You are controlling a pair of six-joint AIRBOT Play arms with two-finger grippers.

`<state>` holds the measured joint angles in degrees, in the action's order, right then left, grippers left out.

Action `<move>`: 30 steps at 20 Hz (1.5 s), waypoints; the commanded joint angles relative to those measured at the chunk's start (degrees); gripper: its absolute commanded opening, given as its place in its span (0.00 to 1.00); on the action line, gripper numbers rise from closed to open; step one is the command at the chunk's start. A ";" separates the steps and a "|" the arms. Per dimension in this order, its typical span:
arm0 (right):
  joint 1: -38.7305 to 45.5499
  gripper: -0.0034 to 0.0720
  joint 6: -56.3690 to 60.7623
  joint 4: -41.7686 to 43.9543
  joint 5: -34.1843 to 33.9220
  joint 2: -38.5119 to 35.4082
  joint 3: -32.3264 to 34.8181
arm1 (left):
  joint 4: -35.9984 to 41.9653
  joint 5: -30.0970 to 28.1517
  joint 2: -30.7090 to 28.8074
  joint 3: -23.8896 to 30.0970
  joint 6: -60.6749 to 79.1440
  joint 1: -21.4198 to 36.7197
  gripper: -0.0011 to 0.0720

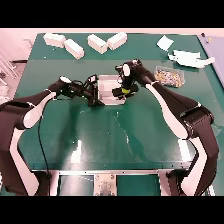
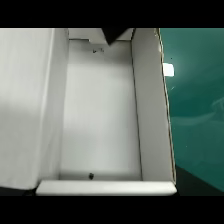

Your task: Fold the box and place the chain.

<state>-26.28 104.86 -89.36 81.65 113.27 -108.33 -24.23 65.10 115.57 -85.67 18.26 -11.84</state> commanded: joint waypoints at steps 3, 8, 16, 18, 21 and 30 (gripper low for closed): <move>2.91 0.57 -0.50 -0.26 1.31 -4.48 -0.83 | -0.13 0.31 -0.04 0.02 0.04 0.04 0.87; 4.31 0.65 -3.82 -0.24 2.47 -11.30 -0.83 | -0.13 0.31 -0.04 0.02 0.02 0.04 0.87; 13.79 0.59 -7.61 -7.37 0.57 -13.90 0.11 | -0.13 0.35 -0.04 0.02 0.02 0.04 0.87; 18.18 0.59 -7.23 -7.32 -4.70 -13.64 1.68 | -0.13 0.35 -0.04 0.02 0.02 0.04 0.87; 23.43 0.50 -5.90 -7.13 -13.75 -12.72 4.02 | -0.13 0.33 -0.04 0.02 0.02 0.04 0.87; 27.15 0.51 -6.54 -5.60 -21.92 -5.16 4.37 | -0.13 0.31 -0.04 0.02 0.04 0.04 0.87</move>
